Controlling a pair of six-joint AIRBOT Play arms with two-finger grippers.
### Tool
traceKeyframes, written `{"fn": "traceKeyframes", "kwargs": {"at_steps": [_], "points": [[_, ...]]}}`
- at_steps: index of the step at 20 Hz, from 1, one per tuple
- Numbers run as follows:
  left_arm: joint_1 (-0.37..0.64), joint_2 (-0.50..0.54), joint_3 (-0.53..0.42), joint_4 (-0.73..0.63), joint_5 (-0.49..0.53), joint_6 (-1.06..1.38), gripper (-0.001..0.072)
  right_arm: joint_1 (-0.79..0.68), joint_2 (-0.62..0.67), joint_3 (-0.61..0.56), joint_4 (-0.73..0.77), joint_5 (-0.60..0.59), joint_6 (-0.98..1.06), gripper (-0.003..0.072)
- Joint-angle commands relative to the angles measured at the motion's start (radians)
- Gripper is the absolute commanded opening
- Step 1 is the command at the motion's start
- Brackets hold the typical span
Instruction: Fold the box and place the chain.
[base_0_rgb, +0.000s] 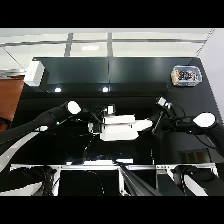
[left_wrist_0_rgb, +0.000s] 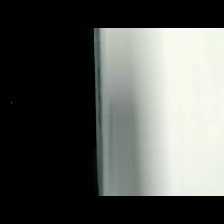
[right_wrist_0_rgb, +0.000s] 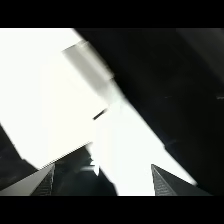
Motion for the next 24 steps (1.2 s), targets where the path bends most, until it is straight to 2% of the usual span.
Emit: {"fn": "traceKeyframes", "kwargs": {"at_steps": [1, 3, 5, 10, 16, 24], "points": [[-0.004, -0.004, 0.003, -0.008, 0.002, 0.026, 0.0027, 0.088, -0.022, -0.031, -0.054, -0.018, -0.099, 0.0704], [-0.003, -0.004, 0.003, -0.007, 0.000, 0.026, 0.0027, 0.167, -0.026, -0.031, -0.164, -0.073, -0.100, 0.0704], [-0.004, -0.004, 0.003, -0.008, 0.000, 0.026, 0.0027, 0.222, -0.036, -0.031, -0.206, -0.106, -0.125, 0.0704], [-0.004, -0.004, 0.003, -0.008, 0.000, 0.025, 0.0027, 0.298, -0.101, -0.031, -0.071, -0.166, -0.222, 0.0705], [-0.004, -0.004, 0.003, -0.008, -0.002, 0.025, 0.0027, 0.301, -0.104, 0.008, 0.087, -0.240, -0.372, 0.0704], [-0.004, -0.004, 0.003, -0.009, -0.007, 0.024, 0.0027, 0.230, -0.104, 0.055, 0.072, -0.201, -0.422, 0.0703]]}}
